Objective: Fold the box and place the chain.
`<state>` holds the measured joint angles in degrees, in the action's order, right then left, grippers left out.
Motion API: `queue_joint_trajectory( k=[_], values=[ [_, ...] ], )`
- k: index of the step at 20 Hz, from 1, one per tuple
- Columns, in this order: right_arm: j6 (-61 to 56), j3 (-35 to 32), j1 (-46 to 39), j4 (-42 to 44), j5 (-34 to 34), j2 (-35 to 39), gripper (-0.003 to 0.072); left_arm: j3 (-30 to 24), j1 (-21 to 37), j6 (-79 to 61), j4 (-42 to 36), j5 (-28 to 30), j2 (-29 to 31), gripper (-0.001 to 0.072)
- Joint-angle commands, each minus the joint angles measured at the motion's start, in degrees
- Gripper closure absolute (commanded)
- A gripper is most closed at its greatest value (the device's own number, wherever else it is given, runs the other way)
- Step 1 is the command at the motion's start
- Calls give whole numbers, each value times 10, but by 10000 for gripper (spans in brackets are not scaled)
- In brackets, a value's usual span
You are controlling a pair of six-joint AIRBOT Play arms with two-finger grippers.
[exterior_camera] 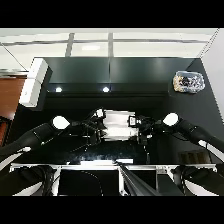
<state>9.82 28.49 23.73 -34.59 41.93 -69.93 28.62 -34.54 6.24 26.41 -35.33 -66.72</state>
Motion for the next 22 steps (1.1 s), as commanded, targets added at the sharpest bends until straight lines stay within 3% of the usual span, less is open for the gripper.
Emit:
queue_joint_trajectory(
  k=[1, 2, 3, 4, 8, 11, 13, 16, 18, 22],
  values=[
    [0, 0, 0, 0, 0, 0, 441, 3, 1, 6, 20, -7, 3, 470],
    [0, 0, 0, 0, 0, 0, 442, 9, 2, 41, 59, -10, 12, 622],
    [0, 0, 0, 0, 0, 0, 441, 15, 7, 87, 101, -14, 26, 629],
    [0, 0, 0, 0, 0, 0, 441, 23, 21, 144, 156, -27, 47, 682],
    [0, 0, 0, 0, 0, 0, 442, 35, 145, 407, 311, -114, 137, 682],
    [0, 0, 0, 0, 0, 0, 442, 28, 264, 687, 374, -192, 139, 682],
    [0, 0, 0, 0, 0, 0, 441, 6, 332, 778, 324, -235, 116, 681],
    [0, 0, 0, 0, 0, 0, 442, -35, 377, 674, 161, -268, 57, 682],
    [0, 0, 0, 0, 0, 0, 442, -49, 369, 629, 101, -266, 13, 682],
    [0, 0, 0, 0, 0, 0, 442, -48, 297, 563, 39, -239, -50, 682]
  ],
)
